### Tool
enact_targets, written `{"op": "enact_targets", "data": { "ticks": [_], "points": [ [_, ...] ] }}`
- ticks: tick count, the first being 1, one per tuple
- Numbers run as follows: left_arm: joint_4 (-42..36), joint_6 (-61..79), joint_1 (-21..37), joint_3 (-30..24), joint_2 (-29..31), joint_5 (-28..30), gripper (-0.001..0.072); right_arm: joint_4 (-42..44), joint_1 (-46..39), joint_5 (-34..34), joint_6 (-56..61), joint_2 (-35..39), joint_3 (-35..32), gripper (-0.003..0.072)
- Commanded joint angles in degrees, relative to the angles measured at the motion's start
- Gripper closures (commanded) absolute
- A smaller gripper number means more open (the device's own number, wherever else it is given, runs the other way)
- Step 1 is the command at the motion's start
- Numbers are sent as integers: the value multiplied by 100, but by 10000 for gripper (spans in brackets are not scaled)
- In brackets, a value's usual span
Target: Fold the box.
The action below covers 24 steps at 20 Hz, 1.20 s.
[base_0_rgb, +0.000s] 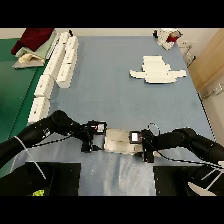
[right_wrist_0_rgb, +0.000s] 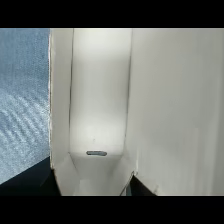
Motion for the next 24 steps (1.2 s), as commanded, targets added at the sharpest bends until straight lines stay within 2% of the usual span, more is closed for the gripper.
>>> {"op": "enact_targets", "data": {
  "ticks": [1, 10, 15, 21, 24],
  "points": [
    [-505, 717, -160, -37, -267, 214, 12, 0, 0, 0, 0, -2, 2, 151],
    [-684, 564, -409, -114, -503, 245, 13, 0, 0, 0, 0, -2, 2, 150],
    [-715, 129, -437, -234, -498, 540, 13, 0, 0, 0, 0, -2, 2, 150],
    [-730, -129, -872, -328, -511, 931, 12, 0, 0, 0, 0, -2, 2, 151],
    [-732, -186, -870, -328, -514, 935, 13, 0, 0, 0, 0, -2, 2, 151]
  ]
}}
